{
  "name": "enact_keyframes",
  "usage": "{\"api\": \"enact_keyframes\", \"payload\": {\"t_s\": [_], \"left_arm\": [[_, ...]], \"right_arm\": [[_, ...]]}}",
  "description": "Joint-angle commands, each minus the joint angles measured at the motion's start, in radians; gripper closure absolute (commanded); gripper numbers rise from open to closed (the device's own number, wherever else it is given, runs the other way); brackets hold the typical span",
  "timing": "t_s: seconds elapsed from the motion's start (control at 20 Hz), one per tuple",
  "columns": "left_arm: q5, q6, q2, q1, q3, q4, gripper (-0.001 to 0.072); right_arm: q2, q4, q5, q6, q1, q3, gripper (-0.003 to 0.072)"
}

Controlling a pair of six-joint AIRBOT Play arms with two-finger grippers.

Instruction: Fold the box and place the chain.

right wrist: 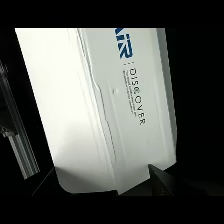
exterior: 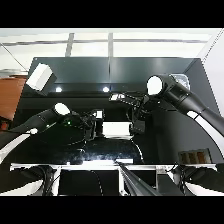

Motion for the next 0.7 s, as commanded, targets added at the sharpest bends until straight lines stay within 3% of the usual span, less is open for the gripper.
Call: {"api": "enact_keyframes", "payload": {"t_s": [0.0, 0.65], "left_arm": [[0.000, 0.000, 0.000, 0.000, 0.000, 0.000, 0.0218], [0.000, 0.000, 0.000, 0.000, 0.000, 0.000, 0.0218]], "right_arm": [[0.001, -0.008, 0.001, 0.002, 0.004, 0.000, -0.0011], [0.001, -0.025, -0.049, 0.002, 0.004, 0.000, -0.0001]]}}
